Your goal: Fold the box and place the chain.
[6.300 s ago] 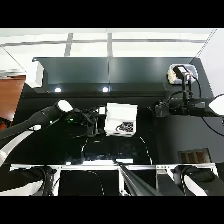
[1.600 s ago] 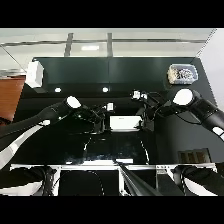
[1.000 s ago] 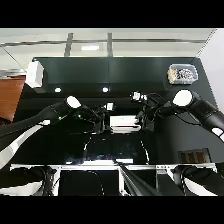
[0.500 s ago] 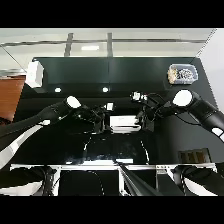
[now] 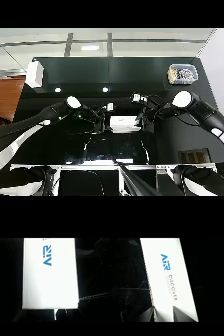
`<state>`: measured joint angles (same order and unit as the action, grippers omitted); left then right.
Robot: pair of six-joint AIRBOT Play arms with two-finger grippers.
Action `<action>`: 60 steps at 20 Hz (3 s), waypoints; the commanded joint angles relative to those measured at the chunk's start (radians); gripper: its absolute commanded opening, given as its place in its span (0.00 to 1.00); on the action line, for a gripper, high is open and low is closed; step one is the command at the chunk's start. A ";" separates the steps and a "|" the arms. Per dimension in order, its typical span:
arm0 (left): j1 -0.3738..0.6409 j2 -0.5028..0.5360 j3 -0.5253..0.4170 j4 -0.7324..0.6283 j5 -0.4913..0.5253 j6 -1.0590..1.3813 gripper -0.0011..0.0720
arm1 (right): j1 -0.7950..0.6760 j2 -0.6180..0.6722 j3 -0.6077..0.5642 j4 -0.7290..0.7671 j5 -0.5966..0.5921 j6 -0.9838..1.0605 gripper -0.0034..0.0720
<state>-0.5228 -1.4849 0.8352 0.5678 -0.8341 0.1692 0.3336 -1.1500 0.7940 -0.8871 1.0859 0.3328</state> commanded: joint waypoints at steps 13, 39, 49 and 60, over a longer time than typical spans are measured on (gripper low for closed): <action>-0.001 -0.001 0.000 0.000 -0.008 -0.001 0.47 | -0.003 0.021 -0.022 -0.002 0.073 0.043 0.41; -0.001 -0.001 0.000 -0.001 -0.008 -0.001 0.47 | -0.058 -0.051 -0.211 0.394 -0.186 0.686 0.06; -0.001 -0.001 0.000 -0.004 -0.008 -0.002 0.47 | -0.065 -0.047 -0.195 0.388 -0.146 0.681 0.06; 0.068 0.111 0.001 0.074 -0.107 -0.094 1.00 | -0.488 0.235 -0.021 0.227 0.276 0.696 0.07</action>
<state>-0.4805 -1.4254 0.8352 0.5884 -0.8795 0.1314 -0.0368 -0.9951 0.7567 -0.5816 1.2579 1.0039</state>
